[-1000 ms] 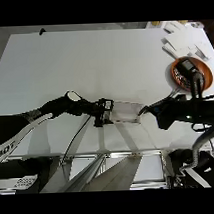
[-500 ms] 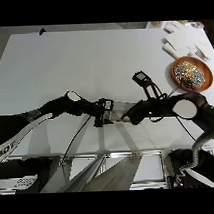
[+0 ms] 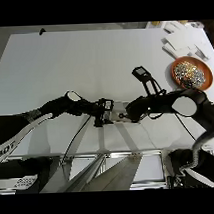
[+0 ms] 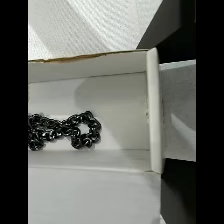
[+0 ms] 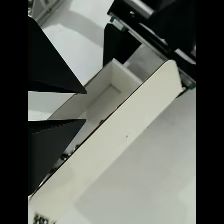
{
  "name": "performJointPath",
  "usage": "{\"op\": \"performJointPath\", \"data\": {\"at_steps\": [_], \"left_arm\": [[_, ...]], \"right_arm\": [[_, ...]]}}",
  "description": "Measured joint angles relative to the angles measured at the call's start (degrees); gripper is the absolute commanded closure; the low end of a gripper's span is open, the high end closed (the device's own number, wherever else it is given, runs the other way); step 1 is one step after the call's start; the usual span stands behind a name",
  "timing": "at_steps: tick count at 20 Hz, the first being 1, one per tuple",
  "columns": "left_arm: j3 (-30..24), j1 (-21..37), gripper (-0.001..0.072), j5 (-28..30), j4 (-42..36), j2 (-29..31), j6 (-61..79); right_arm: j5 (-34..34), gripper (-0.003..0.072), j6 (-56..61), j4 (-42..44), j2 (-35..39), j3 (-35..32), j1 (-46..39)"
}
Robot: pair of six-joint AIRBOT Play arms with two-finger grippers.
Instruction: Fold the box and place the chain.
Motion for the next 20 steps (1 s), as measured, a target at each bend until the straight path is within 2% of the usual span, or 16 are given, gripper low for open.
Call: {"op": "performJointPath", "data": {"at_steps": [6,8,9,15,20], "left_arm": [[0.0,0.0,0.0671,0.0,0.0,0.0,0.0],[0.0,0.0,0.0671,0.0,0.0,0.0,0.0],[0.0,0.0,0.0671,0.0,0.0,0.0,0.0],[0.0,0.0,0.0671,0.0,0.0,0.0,0.0],[0.0,0.0,0.0671,0.0,0.0,0.0,0.0]], "right_arm": [[11.6,0.0539,14.9,-17.4,6.4,1.6,-2.1],[15.1,0.0607,17.4,-20.4,7.0,1.8,-4.5],[16.2,0.0608,18.6,-21.7,7.2,1.8,-6.0],[18.2,0.0606,20.9,-26.6,6.8,1.3,-17.0],[15.5,0.0596,16.4,-28.8,4.5,-0.3,-27.5]]}}
